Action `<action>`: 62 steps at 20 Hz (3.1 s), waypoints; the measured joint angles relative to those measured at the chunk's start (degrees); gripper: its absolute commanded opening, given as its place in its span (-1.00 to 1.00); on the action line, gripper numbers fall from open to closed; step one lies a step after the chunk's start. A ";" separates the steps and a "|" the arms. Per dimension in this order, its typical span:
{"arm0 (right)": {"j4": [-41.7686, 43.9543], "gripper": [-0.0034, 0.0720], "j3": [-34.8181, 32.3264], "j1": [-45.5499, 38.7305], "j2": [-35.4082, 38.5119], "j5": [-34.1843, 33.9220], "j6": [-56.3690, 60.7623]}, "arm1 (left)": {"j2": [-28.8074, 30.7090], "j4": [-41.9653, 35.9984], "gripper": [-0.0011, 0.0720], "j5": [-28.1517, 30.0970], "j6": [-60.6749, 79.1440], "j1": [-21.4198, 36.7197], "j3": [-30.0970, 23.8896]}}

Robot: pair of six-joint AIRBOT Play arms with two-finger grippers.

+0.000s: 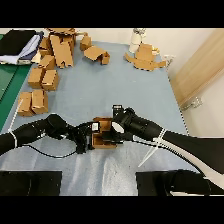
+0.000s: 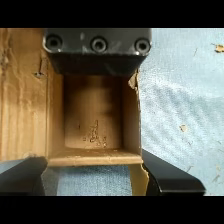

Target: Fold the box.

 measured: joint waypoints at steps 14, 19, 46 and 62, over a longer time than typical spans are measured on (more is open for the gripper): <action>2.12 0.07 0.87 0.04 0.57 -0.24 0.28 | 0.02 0.04 0.25 -0.13 0.07 0.02 0.00; 1.29 0.07 1.20 0.04 0.59 1.42 0.28 | 0.02 0.02 0.25 -0.13 0.07 0.02 0.00; 1.97 -0.09 1.31 0.00 -2.45 1.22 -0.02 | 0.02 -0.02 0.25 -0.15 0.02 0.02 0.00; -0.92 -0.10 2.49 0.02 6.78 4.72 2.45 | 0.02 0.02 0.25 -0.15 0.04 0.02 0.00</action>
